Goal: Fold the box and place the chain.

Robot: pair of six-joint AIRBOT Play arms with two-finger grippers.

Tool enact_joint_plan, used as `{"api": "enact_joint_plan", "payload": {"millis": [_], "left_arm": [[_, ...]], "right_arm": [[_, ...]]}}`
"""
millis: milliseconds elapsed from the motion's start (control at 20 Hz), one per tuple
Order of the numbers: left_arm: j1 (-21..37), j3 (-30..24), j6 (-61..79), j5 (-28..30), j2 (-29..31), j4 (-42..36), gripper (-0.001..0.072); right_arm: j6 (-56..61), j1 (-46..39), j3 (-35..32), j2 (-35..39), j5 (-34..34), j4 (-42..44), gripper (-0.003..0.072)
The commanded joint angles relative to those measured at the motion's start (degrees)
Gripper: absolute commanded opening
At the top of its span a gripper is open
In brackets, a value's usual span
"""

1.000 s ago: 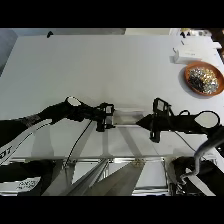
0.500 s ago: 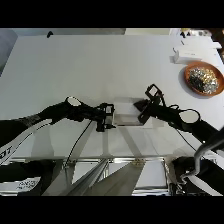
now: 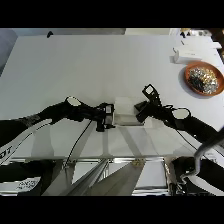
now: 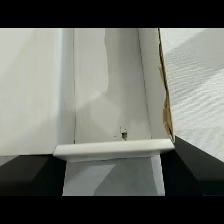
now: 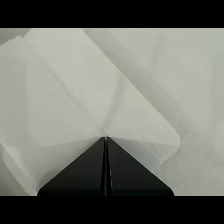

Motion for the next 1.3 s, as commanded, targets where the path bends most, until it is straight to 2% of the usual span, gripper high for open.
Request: {"api": "enact_joint_plan", "payload": {"millis": [0, 100, 200, 400, 550, 650, 750, 800, 900, 1050, 1100, 1150, 1250], "left_arm": [[0.0, 0.0, 0.0, 0.0, 0.0, 0.0, 0.0252], [0.0, 0.0, 0.0, 0.0, 0.0, 0.0, 0.0252], [0.0, 0.0, 0.0, 0.0, 0.0, 0.0, 0.0252], [0.0, 0.0, 0.0, 0.0, 0.0, 0.0, 0.0252], [0.0, 0.0, 0.0, 0.0, 0.0, 0.0, 0.0252], [0.0, 0.0, 0.0, 0.0, 0.0, 0.0, 0.0252], [0.0, 0.0, 0.0, 0.0, 0.0, 0.0, 0.0252], [0.0, 0.0, 0.0, 0.0, 0.0, 0.0, 0.0252], [0.0, 0.0, 0.0, 0.0, 0.0, 0.0, 0.0252], [0.0, 0.0, 0.0, 0.0, 0.0, 0.0, 0.0252], [0.0, 0.0, 0.0, 0.0, 0.0, 0.0, 0.0252], [0.0, 0.0, 0.0, 0.0, 0.0, 0.0, 0.0252], [0.0, 0.0, 0.0, 0.0, 0.0, 0.0, 0.0252]], "right_arm": [[2.4, 0.1, 1.3, 2.7, 5.2, -0.3, 0.0023], [5.0, 0.1, 2.1, 7.9, 8.5, -2.9, 0.0022], [6.7, 0.1, 2.1, 14.3, 13.5, -10.1, 0.0022], [6.7, 0.1, 2.1, 25.3, 28.9, -37.4, 0.0022], [10.0, 0.1, 2.1, 28.4, 38.2, -52.6, 0.0022], [9.9, 0.1, 1.9, 27.9, 38.8, -57.1, 0.0035], [7.8, 0.1, 1.8, 26.5, 37.0, -58.6, 0.0281], [7.6, 0.1, 1.8, 25.5, 35.4, -58.6, 0.0352], [6.9, 0.1, 1.8, 22.5, 32.4, -58.7, 0.0348], [0.5, 0.1, 1.7, 17.2, 32.5, -58.6, 0.0339], [-0.2, 0.1, 1.7, 15.8, 32.0, -58.5, 0.0304], [-0.3, 0.1, 1.7, 14.5, 30.4, -58.4, 0.0227], [-0.3, -0.1, 1.7, 12.0, 26.8, -57.5, 0.0231]]}}
